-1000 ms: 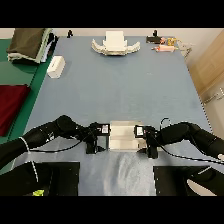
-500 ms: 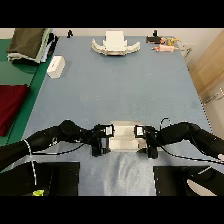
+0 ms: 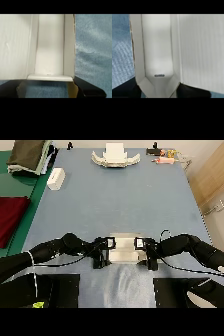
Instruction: Fold the box.
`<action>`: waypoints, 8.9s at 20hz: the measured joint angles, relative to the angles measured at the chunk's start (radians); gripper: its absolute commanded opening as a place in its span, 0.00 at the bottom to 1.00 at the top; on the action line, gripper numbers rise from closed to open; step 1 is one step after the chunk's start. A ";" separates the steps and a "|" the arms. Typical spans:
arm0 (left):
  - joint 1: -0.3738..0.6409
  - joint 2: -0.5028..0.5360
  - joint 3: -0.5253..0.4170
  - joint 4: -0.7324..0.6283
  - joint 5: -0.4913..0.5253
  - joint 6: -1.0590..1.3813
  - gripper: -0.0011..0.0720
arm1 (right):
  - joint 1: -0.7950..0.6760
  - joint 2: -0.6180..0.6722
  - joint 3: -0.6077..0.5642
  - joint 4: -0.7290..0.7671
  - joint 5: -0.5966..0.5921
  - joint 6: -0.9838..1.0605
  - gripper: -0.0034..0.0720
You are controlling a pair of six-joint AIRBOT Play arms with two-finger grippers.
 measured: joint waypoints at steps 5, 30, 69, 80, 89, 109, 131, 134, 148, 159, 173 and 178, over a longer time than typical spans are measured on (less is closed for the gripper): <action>-0.013 -0.003 0.000 -0.001 0.013 0.007 0.98 | 0.000 0.000 0.000 0.000 0.000 0.000 0.71; -0.059 -0.006 -0.002 0.035 0.073 -0.042 0.77 | 0.000 0.000 0.000 0.000 0.000 0.001 0.71; -0.060 -0.006 -0.002 0.036 0.072 -0.043 0.65 | 0.000 0.000 0.000 0.000 0.005 0.000 0.86; -0.060 -0.006 -0.002 0.035 0.076 -0.046 0.65 | 0.000 0.039 0.031 -0.048 -0.022 0.117 1.00; -0.060 -0.006 -0.002 0.035 0.074 -0.043 0.65 | 0.000 0.177 0.080 -0.239 -0.209 0.377 0.99; -0.060 -0.006 -0.002 0.036 0.072 -0.043 0.65 | 0.000 -0.028 0.259 0.114 -0.073 1.086 0.07; -0.060 -0.006 -0.002 0.038 0.072 -0.041 0.65 | -0.002 -0.238 0.315 0.098 -0.056 1.035 0.05; -0.060 -0.006 -0.002 0.037 0.072 -0.043 0.65 | -0.003 -0.134 0.342 0.053 -0.092 1.031 0.05; -0.060 -0.006 -0.002 0.036 0.072 -0.043 0.65 | 0.029 0.306 0.111 -0.268 -0.340 0.672 0.85; -0.060 -0.006 -0.002 0.036 0.072 -0.043 0.65 | 0.117 0.166 0.033 -0.305 -0.006 0.478 0.61; -0.060 -0.006 -0.002 0.034 0.074 -0.046 0.65 | 0.223 0.150 0.032 -0.270 0.103 0.445 0.83; -0.060 -0.006 -0.002 0.034 0.074 -0.045 0.65 | 0.225 0.150 0.031 -0.274 0.126 0.444 0.50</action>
